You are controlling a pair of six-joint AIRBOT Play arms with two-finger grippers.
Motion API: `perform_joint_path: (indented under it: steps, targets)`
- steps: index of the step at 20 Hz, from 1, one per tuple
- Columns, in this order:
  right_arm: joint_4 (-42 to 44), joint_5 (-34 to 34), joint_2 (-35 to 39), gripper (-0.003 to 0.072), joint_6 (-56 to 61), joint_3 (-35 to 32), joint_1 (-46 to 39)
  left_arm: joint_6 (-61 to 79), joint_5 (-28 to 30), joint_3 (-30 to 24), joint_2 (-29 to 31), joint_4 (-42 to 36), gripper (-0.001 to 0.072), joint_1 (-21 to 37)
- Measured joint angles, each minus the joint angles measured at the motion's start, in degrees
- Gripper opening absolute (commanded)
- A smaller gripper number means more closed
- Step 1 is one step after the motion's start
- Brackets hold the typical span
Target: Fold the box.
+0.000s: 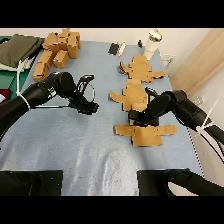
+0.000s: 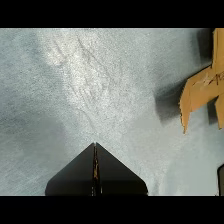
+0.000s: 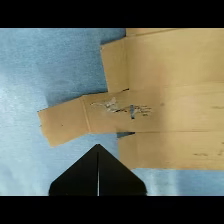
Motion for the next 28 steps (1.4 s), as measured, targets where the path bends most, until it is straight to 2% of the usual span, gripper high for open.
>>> perform_joint_path:
  steps: [4, 7, 8, 13, 15, 18, 21, 23, 28]
  targets:
    - [0.6, 0.5, -0.3, 0.0009, 0.3, 0.0, 0.1, 0.0, 0.0, 0.0, 0.0, 0.0, 0.0012, 0.0]
    - [0.6, 0.2, -0.4, 0.0334, 0.2, 0.5, -0.5, 0.0, 0.0, 0.0, 0.0, 0.0, 0.0013, 0.0]
    - [0.6, -0.6, -0.5, 0.0405, -0.3, 1.2, -1.3, 0.0, 0.0, 0.0, 0.0, 0.0, 0.0013, 0.0]
    - [-2.1, -8.4, -0.5, 0.0405, -6.5, 6.3, -12.8, 0.0, 0.0, 0.0, 0.0, 0.0, 0.0013, 0.0]
    - [-5.1, -12.3, -0.5, 0.0405, -10.7, 7.5, -21.1, 0.0, 0.0, 0.0, 0.0, 0.0, 0.0013, 0.0]
    - [-7.1, -14.7, -1.0, 0.0405, -20.8, 8.3, -35.8, 0.0, 0.2, 0.0, 0.0, 0.0, 0.0012, 0.0]
    - [-3.6, -14.7, -3.4, 0.0405, -32.3, 8.6, -49.0, 0.0, 1.5, 0.0, -0.1, 0.0, 0.0013, 0.0]
    - [0.9, -14.4, -6.0, 0.0405, -39.5, 8.7, -54.8, -0.1, 2.0, 0.0, -0.1, 0.0, 0.0013, 0.0]
    - [8.1, -15.3, -14.0, 0.0405, -52.7, 8.7, -59.9, -0.2, 2.5, 0.0, -0.2, -0.5, 0.0014, 0.0]
